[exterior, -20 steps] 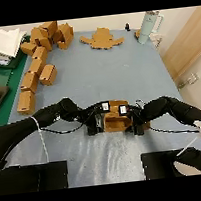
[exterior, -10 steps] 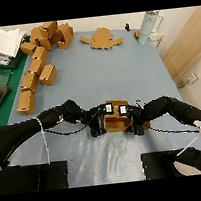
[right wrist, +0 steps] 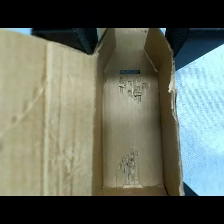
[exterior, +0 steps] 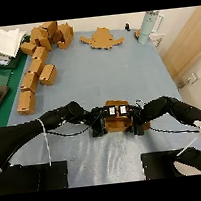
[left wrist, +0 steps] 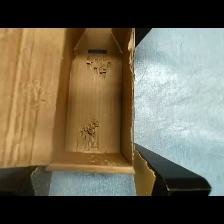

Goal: Fold the box.

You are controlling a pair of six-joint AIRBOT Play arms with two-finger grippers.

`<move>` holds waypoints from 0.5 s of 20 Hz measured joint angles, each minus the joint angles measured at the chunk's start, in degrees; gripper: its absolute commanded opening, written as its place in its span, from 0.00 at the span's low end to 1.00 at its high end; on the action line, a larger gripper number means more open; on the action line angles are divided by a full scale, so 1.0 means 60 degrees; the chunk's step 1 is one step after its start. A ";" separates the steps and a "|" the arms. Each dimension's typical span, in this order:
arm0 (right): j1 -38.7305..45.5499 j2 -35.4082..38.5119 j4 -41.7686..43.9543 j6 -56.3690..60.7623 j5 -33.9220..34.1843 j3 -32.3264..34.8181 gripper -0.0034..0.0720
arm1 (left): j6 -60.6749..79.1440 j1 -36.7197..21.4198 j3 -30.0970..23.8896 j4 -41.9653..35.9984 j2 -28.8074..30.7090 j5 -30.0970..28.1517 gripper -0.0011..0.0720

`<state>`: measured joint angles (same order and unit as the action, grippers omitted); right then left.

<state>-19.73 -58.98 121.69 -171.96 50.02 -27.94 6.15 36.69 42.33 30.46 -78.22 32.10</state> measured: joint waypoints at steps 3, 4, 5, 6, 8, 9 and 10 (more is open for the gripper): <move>0.0000 -0.0004 0.0000 0.0004 -0.0004 0.0000 0.76 | -0.0335 0.0040 0.0004 0.0510 0.0000 -0.0055 0.95; 0.0000 0.0000 0.0000 0.0004 -0.0004 0.0000 0.76 | -0.0419 0.0055 0.0011 0.0619 0.0004 -0.0080 0.95; 0.0000 0.0000 0.0004 0.0000 -0.0004 0.0000 0.76 | -0.0477 0.0084 0.0025 0.0692 0.0000 -0.0091 0.94; 0.0000 -0.0004 0.0004 0.0000 -0.0004 0.0000 0.76 | -0.0535 0.0098 0.0036 0.0739 0.0000 -0.0091 0.94; 0.0000 0.0000 0.0004 0.0000 -0.0004 0.0000 0.76 | -0.0641 0.0146 0.0062 0.0816 0.0000 -0.0098 0.94; 0.0000 0.0000 0.0000 0.0004 -0.0004 0.0000 0.76 | -0.0670 0.0168 0.0073 0.0823 0.0004 -0.0098 0.93; 0.0000 0.0000 0.0000 0.0000 -0.0004 0.0000 0.76 | -0.0710 0.0197 0.0080 0.0852 0.0000 -0.0117 0.77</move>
